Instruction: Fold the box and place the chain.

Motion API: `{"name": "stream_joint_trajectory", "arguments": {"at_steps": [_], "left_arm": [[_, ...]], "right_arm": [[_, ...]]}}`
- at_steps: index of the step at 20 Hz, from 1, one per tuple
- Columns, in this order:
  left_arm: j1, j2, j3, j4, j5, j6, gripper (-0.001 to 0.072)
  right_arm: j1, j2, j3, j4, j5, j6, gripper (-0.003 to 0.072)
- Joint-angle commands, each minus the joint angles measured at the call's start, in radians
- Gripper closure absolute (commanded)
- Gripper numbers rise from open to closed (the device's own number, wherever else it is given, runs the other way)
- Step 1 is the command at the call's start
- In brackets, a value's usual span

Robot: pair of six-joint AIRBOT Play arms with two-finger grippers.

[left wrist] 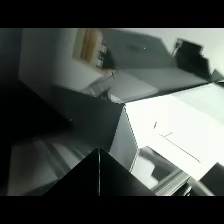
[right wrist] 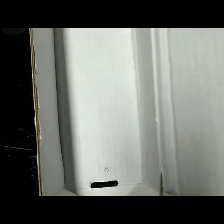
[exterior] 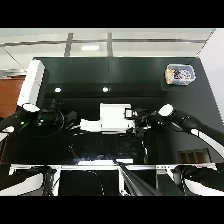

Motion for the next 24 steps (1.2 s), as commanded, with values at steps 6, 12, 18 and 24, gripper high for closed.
{"name": "stream_joint_trajectory", "arguments": {"at_steps": [6, 12, 18, 24], "left_arm": [[-0.068, -0.117, 0.132, -0.057, -0.166, 0.198, 0.0686], [-0.101, -0.118, 0.142, -0.072, -0.165, 0.186, 0.0685], [-0.134, -0.118, 0.184, -0.087, -0.179, 0.15, 0.0167], [-0.173, -0.118, 0.217, -0.101, -0.151, 0.136, 0.0221]], "right_arm": [[0.001, 0.0, 0.0, 0.0, 0.0, 0.0, 0.056], [0.001, 0.0, 0.0, 0.0, 0.0, 0.0, 0.056], [0.001, 0.0, 0.0, 0.0, 0.0, 0.0, 0.056], [0.001, 0.0, 0.0, 0.0, 0.0, 0.0, 0.056]]}}
